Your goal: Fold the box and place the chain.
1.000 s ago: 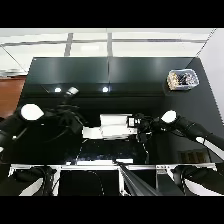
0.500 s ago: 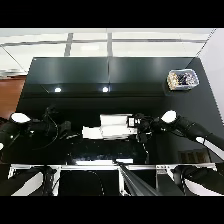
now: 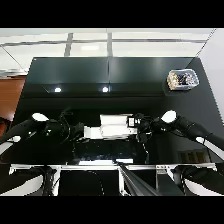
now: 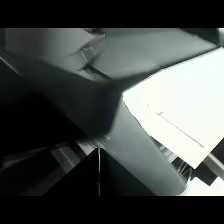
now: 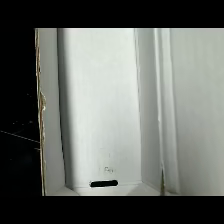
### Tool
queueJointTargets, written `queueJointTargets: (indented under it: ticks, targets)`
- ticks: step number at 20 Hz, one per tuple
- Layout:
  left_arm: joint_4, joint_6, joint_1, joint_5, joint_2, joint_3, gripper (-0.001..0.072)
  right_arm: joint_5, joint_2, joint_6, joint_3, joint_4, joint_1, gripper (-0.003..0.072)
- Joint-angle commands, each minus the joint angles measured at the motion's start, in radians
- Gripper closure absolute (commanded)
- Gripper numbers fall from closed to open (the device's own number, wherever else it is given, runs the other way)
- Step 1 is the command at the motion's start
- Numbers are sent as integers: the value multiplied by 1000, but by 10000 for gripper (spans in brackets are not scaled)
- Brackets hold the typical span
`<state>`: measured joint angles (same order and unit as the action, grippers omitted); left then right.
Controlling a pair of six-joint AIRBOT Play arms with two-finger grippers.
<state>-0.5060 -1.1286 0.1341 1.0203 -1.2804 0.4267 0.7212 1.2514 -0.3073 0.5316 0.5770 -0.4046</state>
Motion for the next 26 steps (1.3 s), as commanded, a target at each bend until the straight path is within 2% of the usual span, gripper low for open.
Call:
queueJointTargets:
  ticks: [1, 2, 3, 4, 5, 6, 11, 14, 15, 16, 18, 19, 23, 26]
  targets:
    - [24, 58, 52, -5, -18, 51, 685, 0, 0, 0, 0, 0, -1, 504]
    - [24, 71, 51, 16, -18, 71, 675, 0, 0, 0, 0, 0, -1, 505]
    - [21, 88, 51, 37, -18, 89, 544, 0, 0, 0, 0, 0, -1, 504]
    - [13, 88, 51, 51, -18, 107, 288, 0, 0, 0, 0, 0, -1, 505]
    - [11, 88, 51, 57, -18, 120, 97, 0, 0, 0, 0, 0, -1, 505]
    - [11, 85, 51, 60, -18, 130, -3, 0, 0, 0, 0, 0, -1, 505]
    - [25, 73, 65, 122, -18, 163, -1, 0, 0, 0, 0, 0, -1, 504]
    - [35, 72, 87, 145, -18, 167, 32, 0, 0, 0, 0, 0, -1, 504]
    - [42, 74, 98, 143, -18, 167, 146, 0, 0, 0, 0, 0, -1, 505]
    - [48, 74, 111, 138, -18, 169, 200, 0, 0, 0, 0, 0, -1, 505]
    - [47, 74, 147, 135, -18, 188, 234, 0, 0, 0, 0, 0, -1, 504]
    - [37, 57, 169, 122, -18, 205, 295, 0, 0, 0, 0, 0, -1, 505]
    - [-100, -85, 261, 44, -18, 290, 307, 0, 0, 0, 0, 0, -1, 505]
    - [-172, -212, 306, 26, -18, 334, 306, 0, 0, 0, 0, 0, -1, 505]
